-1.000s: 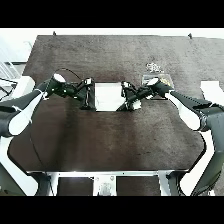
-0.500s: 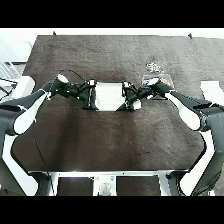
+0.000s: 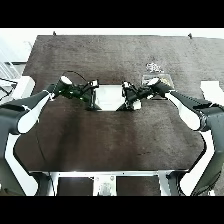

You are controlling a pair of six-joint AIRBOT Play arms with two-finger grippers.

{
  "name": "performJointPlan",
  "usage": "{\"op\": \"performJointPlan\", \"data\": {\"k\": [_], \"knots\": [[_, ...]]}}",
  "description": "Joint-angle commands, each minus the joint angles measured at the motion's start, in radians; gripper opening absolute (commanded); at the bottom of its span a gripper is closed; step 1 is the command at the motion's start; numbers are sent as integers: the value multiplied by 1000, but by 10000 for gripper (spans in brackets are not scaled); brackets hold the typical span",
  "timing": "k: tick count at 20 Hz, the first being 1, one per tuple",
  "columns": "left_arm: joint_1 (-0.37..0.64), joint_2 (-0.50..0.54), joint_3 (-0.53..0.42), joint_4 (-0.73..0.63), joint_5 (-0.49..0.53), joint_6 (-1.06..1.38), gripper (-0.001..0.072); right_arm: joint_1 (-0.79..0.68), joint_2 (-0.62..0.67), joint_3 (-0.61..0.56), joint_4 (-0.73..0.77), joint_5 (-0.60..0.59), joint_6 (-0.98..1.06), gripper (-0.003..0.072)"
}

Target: Fold the box and place the chain.

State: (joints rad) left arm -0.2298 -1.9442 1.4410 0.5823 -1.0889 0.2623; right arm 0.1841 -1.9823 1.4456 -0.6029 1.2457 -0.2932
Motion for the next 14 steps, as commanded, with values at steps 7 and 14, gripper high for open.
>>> {"op": "performJointPlan", "data": {"k": [7,14], "knots": [[36,-6,0,-3,-8,7,714,1,0,0,0,1,1,464],[37,-6,1,0,-27,51,714,1,0,0,0,1,1,463]]}}
